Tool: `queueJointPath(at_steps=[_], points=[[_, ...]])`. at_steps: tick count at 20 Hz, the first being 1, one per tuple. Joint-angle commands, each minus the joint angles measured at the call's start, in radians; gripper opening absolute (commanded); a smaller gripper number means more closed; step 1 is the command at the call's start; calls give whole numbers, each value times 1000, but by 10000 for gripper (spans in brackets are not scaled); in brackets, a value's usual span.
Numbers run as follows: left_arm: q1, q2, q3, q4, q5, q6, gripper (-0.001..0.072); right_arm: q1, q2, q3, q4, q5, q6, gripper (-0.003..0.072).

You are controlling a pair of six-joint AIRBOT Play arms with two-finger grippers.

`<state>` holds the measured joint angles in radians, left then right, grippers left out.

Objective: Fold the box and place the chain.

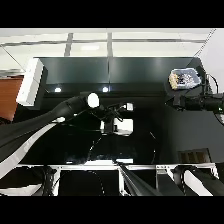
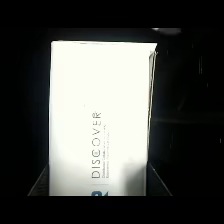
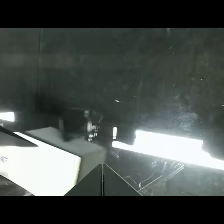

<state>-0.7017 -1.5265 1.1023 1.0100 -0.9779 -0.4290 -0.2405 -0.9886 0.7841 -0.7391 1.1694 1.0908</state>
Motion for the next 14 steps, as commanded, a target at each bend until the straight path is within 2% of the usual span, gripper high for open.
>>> queueJointPath(at_steps=[1, 4, 6, 9, 11, 14], points=[[57, 91, 0, 316, -159, -341, 332, 0, 0, 1, 0, 11, 0, 20], [232, 184, -3, 510, -333, -576, 332, 0, 0, 1, 1, 13, -1, 20], [415, 224, -2, 528, -426, -727, 332, 0, 0, 1, 0, 14, -8, 20], [698, 223, -2, 558, -603, -816, 332, 0, 0, 1, 0, 20, -22, 20], [869, 225, -2, 564, -631, -821, 333, 0, 0, 1, 1, 24, -22, 20], [1094, 253, -3, 537, -597, -871, 333, 0, 0, 1, 1, 24, -22, 21]])
